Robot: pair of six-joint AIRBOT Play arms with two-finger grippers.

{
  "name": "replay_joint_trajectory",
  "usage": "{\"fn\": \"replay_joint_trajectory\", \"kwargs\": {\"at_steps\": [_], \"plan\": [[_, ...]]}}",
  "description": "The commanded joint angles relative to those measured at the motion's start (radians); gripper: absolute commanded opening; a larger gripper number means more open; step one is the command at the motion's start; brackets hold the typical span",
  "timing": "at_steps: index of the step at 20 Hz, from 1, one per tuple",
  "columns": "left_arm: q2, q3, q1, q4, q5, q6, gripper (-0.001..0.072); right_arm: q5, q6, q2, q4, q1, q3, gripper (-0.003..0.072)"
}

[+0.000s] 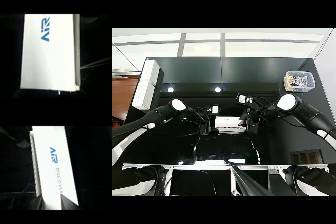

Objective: Fold the box and place the chain.

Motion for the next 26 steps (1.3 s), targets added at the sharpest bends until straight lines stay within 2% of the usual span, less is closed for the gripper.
{"fn": "replay_joint_trajectory", "kwargs": {"at_steps": [1,26], "plan": [[0.0,0.001,0.0,0.0,0.0,0.0,0.0401,0.003,0.0,0.002,0.001,0.001,0.0,0.0265],[0.0,0.001,0.0,0.0,-0.001,0.0,0.0401,0.04,0.045,0.001,-0.037,0.001,-0.005,0.0265]]}}
